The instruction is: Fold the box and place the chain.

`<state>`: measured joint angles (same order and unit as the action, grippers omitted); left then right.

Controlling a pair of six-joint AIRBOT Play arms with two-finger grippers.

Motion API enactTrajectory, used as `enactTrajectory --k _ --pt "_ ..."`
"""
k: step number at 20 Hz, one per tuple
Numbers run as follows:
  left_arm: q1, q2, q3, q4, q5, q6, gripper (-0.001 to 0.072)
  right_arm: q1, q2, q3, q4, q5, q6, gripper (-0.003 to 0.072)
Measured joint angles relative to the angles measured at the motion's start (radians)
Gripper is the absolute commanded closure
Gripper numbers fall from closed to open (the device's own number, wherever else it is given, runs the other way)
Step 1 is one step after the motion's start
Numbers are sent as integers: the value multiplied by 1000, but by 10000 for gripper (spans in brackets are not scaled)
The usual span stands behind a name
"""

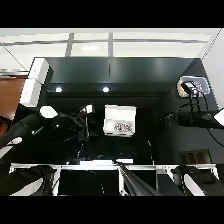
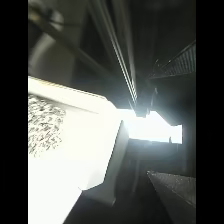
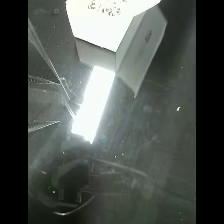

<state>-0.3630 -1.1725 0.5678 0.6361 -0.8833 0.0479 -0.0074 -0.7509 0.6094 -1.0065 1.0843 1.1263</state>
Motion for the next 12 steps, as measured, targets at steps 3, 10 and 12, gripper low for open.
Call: enactTrajectory --k 3,10,12 --pt "-9 -63 34 -7 9 105 -6 0 0 -5 5 12 3 406" --pt "-37 -183 111 -89 3 194 -5 0 0 -8 7 34 7 406" --pt "-45 -200 122 -91 -5 201 -5 0 0 -8 7 39 7 405"
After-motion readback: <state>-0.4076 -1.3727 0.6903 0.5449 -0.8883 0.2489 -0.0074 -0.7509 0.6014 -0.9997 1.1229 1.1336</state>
